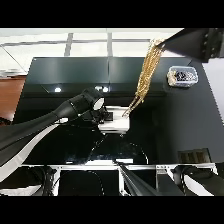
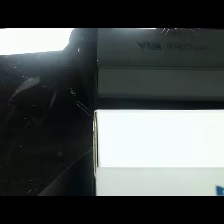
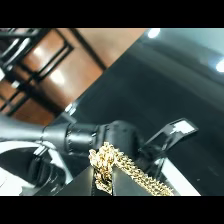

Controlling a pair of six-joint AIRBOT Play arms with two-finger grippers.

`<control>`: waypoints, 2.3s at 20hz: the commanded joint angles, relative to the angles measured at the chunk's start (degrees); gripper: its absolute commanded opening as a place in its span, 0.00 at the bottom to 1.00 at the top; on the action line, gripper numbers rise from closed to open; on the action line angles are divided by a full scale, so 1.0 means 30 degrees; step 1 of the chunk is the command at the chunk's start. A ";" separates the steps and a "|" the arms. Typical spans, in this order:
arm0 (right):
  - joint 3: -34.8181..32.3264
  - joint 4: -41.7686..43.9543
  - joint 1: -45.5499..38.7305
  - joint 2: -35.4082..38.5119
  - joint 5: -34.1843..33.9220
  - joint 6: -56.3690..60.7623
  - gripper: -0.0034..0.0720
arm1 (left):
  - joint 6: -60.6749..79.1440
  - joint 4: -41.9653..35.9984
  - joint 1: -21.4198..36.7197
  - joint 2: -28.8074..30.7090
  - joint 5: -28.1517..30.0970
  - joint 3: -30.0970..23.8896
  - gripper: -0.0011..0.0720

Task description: Fold the box and place the chain.

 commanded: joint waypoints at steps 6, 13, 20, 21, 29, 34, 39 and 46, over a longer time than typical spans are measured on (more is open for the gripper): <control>-0.3781 -0.1603 0.2251 0.0000 -0.1428 0.0087 0.06 | 0.0007 0.0007 0.0015 0.0000 0.0000 0.0022 0.05; -0.6288 -0.3315 0.2674 0.0000 -0.1435 0.0794 0.06 | 0.0007 0.0007 0.0015 0.0000 0.0000 0.0022 0.05; -0.9668 -0.5603 0.3104 0.0000 -0.2018 0.1501 0.06 | 0.0007 0.0007 0.0015 0.0000 0.0015 0.0022 0.05; -0.9916 -0.5595 0.3104 0.0000 -0.2113 0.1501 0.06 | 0.0007 0.0007 0.0015 0.0000 0.0015 0.0022 0.05; -1.2123 -0.3140 0.3920 -0.0022 -0.5617 0.1501 0.06 | 0.0007 0.0007 0.0015 0.0000 0.0044 0.0022 0.05; -1.2218 -0.4707 0.5049 -0.0233 -0.6120 0.1960 0.06 | 0.0007 0.0007 0.0015 0.0000 0.0044 0.0022 0.05; -1.3850 -0.6776 0.5705 -0.0240 -0.7868 0.3789 0.06 | 0.0007 0.0007 0.0015 0.0000 0.0066 0.0022 0.05; -1.5059 -0.6958 0.7657 -0.1217 -1.0404 0.4073 0.06 | 0.0007 0.0007 0.0015 0.0000 0.0066 0.0022 0.05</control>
